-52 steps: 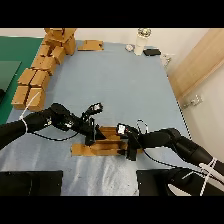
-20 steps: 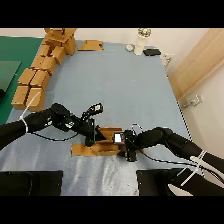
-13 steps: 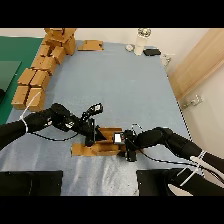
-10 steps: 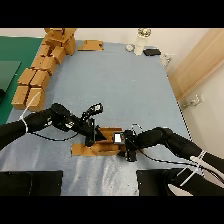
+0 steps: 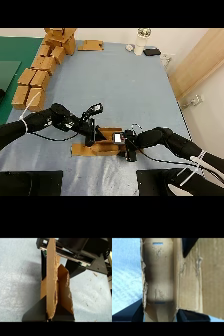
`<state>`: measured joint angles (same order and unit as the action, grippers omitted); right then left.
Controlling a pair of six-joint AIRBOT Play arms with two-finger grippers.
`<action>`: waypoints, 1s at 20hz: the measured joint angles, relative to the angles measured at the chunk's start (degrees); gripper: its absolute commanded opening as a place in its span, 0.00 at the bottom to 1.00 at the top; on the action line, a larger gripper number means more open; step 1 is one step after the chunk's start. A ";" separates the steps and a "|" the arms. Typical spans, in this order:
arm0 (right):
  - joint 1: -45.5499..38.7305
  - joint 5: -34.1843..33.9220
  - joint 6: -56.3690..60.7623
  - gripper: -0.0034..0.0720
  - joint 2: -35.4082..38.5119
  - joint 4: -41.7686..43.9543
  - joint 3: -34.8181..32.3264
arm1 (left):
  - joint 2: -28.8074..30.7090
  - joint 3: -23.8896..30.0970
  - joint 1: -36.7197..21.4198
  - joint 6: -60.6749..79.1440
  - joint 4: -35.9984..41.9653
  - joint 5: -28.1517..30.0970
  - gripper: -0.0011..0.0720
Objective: Fold the box.
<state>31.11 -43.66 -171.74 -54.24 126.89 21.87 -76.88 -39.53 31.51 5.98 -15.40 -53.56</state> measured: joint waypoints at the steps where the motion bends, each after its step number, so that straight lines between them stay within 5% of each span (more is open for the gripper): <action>1: 0.00 0.00 0.24 0.75 0.00 -0.02 0.00 | 0.00 0.00 -0.02 0.02 0.02 0.04 0.03; 20: 0.00 -0.31 3.89 0.60 0.00 -0.02 0.00 | -0.02 0.02 -0.02 0.07 2.01 -0.02 0.03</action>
<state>31.11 -43.97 -167.85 -54.24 126.87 21.87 -76.90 -39.51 31.48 6.04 -13.39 -53.58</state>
